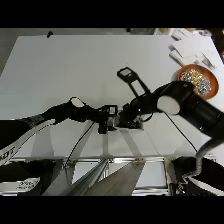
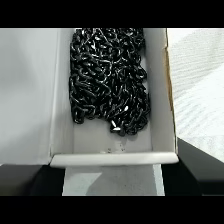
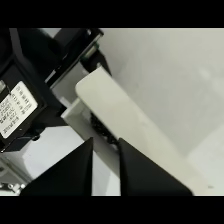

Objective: Fold the box and place the chain.

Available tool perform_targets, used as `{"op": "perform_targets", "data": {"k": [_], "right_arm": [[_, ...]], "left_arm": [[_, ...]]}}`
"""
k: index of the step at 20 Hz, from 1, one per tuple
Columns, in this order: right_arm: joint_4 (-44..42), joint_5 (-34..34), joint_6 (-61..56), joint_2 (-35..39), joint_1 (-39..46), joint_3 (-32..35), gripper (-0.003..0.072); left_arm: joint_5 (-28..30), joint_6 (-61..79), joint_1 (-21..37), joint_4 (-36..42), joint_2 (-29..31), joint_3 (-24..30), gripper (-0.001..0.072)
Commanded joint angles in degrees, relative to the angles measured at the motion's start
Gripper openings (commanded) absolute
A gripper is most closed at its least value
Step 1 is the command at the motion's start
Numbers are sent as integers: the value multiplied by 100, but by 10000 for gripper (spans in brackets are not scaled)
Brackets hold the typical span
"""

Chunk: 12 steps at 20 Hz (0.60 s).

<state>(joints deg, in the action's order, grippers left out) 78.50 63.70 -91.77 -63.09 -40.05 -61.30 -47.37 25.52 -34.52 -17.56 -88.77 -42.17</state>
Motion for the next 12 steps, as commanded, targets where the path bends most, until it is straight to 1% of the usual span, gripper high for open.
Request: {"op": "perform_targets", "data": {"k": [1,3,6,9,11,12], "right_arm": [[-745,238,1773,-20,868,-363,22],[-664,240,2597,-131,1174,-358,19],[-636,271,3460,-566,1224,-282,19],[-929,-101,4389,-691,1099,291,19],[-1115,-188,4793,-680,916,660,22],[-1252,-195,4948,-675,807,778,119]], "left_arm": [[0,0,2,0,2,-4,141],[2,0,2,-2,4,-4,141],[0,0,2,-2,4,-4,141],[2,0,2,-2,4,-4,141],[0,0,2,-2,2,-4,141],[2,0,2,-2,4,-4,141]]}}
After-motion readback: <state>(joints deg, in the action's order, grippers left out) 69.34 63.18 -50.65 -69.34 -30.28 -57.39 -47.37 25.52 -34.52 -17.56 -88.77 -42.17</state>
